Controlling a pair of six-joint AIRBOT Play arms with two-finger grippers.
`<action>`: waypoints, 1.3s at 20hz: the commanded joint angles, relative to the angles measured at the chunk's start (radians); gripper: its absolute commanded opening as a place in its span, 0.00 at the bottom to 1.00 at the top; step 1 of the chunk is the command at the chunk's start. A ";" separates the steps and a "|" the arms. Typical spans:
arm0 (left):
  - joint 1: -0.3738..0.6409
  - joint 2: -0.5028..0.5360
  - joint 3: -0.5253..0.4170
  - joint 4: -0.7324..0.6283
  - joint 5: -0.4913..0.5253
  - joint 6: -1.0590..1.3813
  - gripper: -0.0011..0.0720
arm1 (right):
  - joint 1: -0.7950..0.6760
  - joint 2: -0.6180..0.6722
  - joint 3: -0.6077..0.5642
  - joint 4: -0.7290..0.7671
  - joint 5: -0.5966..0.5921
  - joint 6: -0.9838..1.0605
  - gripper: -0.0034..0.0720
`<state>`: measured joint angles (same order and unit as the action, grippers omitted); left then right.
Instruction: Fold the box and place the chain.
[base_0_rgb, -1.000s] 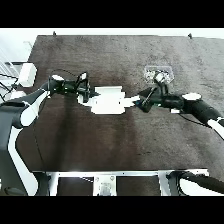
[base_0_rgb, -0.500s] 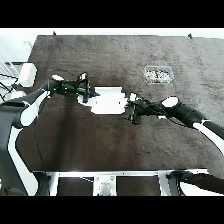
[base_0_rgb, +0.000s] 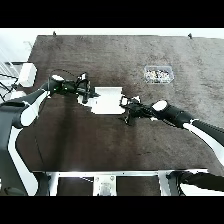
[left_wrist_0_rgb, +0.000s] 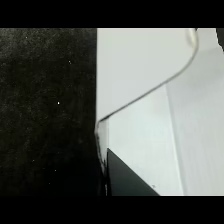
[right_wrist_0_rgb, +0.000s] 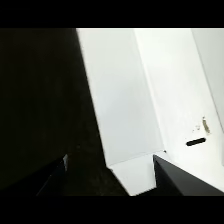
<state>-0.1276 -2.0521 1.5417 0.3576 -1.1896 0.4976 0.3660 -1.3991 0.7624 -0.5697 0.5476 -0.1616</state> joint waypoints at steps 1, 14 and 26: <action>0.000 0.000 0.000 -0.001 -0.004 -0.002 0.04 | 0.018 -0.019 0.000 0.057 -0.094 -0.002 0.86; 0.000 0.000 0.000 0.000 -0.005 -0.003 0.04 | 0.011 -0.030 0.072 0.072 -0.174 -0.032 0.86; 0.000 0.000 0.000 0.001 -0.004 -0.003 0.04 | -0.072 -0.099 0.177 0.080 -0.056 -0.138 0.86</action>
<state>-0.1280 -2.0525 1.5417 0.3576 -1.1931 0.4946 0.3202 -1.4906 0.9184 -0.4911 0.4389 -0.2718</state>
